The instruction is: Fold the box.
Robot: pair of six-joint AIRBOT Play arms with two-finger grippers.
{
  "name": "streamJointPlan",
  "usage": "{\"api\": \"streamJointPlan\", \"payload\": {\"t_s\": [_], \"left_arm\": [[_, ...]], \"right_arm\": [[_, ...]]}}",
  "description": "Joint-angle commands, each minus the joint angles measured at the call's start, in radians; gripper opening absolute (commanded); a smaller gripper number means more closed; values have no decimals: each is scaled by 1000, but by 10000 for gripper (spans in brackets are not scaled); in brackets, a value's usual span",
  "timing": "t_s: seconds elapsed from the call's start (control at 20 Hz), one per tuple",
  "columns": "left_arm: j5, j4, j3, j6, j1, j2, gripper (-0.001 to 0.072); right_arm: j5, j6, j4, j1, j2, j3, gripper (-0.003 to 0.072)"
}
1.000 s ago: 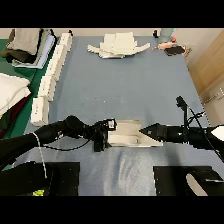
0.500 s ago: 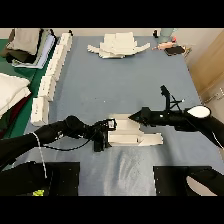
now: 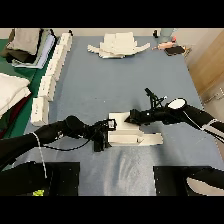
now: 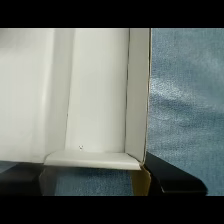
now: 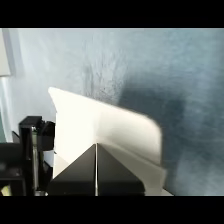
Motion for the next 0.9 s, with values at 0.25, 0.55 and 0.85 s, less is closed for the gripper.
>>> {"api": "streamJointPlan", "payload": {"t_s": [0.25, 0.55, 0.85], "left_arm": [[0, 0, 1, 0, 0, 0, 615], [0, 0, 1, 0, 0, 0, 615], [0, 0, 1, 0, 0, 0, 616]], "right_arm": [[-5, 42, -165, 77, -15, 5, 0], [-14, -3, -165, 76, 27, 30, 1], [38, 48, -417, 70, 304, 95, 0]]}}
